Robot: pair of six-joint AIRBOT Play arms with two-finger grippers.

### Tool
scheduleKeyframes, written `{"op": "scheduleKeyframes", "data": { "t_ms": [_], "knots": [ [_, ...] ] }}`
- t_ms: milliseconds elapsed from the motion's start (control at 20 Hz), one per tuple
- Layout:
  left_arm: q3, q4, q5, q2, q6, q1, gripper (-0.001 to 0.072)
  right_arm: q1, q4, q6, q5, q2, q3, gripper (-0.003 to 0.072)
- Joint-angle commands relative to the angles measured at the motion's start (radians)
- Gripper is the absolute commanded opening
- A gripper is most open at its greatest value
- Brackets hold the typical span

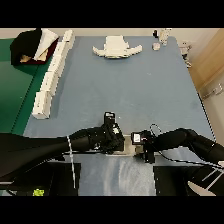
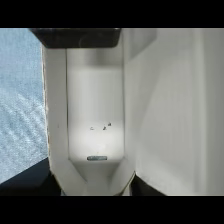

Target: Fold the box.

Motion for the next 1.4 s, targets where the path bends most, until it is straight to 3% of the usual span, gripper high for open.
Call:
{"op": "scheduleKeyframes", "data": {
  "t_ms": [0,50,300,450,500,700,750,800,850,1000,1200,1250,1300,1350],
  "knots": [
    [0.001,-0.007,-0.009,0.001,0.005,-0.001,0.0391,0.001,0.001,0.000,0.002,0.000,0.000,0.0526],
    [0.001,-0.007,-0.008,0.001,0.002,-0.001,0.0537,0.001,0.001,0.000,0.002,0.000,0.000,0.0526],
    [0.008,-0.002,-0.006,0.001,0.002,0.000,0.0536,0.001,0.001,0.000,0.002,0.000,0.000,0.0525],
    [0.014,0.017,0.014,0.001,0.003,0.000,0.0204,0.001,0.001,0.000,0.002,0.000,0.000,0.0526],
    [0.014,0.017,0.018,0.001,0.006,0.000,0.0013,0.001,0.001,0.000,0.002,0.000,0.000,0.0525],
    [0.014,0.016,0.017,0.001,0.007,-0.001,0.0015,0.001,0.001,0.000,0.002,0.000,0.000,0.0526],
    [0.014,0.015,0.018,0.001,0.014,-0.001,0.0092,0.001,0.001,0.000,0.002,0.000,0.000,0.0526],
    [0.014,0.015,0.017,0.001,0.015,-0.001,0.0417,0.001,0.001,0.000,0.002,0.000,0.000,0.0526],
    [0.014,0.015,0.014,0.001,0.015,-0.001,0.0647,0.001,0.001,0.000,0.002,0.000,0.000,0.0526],
    [0.023,-0.011,-0.003,0.027,0.064,0.000,0.0657,0.001,0.001,0.000,0.002,0.000,0.000,0.0525],
    [0.074,0.008,-0.132,0.141,0.108,-0.018,0.0656,0.001,0.001,0.000,0.002,0.000,0.000,0.0526],
    [0.076,0.014,-0.162,0.178,0.109,-0.024,0.0646,0.001,0.001,0.000,0.002,0.000,0.000,0.0526],
    [0.076,0.017,-0.190,0.214,0.119,-0.026,0.0490,0.001,0.001,0.000,0.002,0.000,0.000,0.0526],
    [0.076,0.016,-0.215,0.248,0.153,-0.026,0.0229,0.001,0.001,0.000,0.002,0.000,0.000,0.0526]
  ]
}}
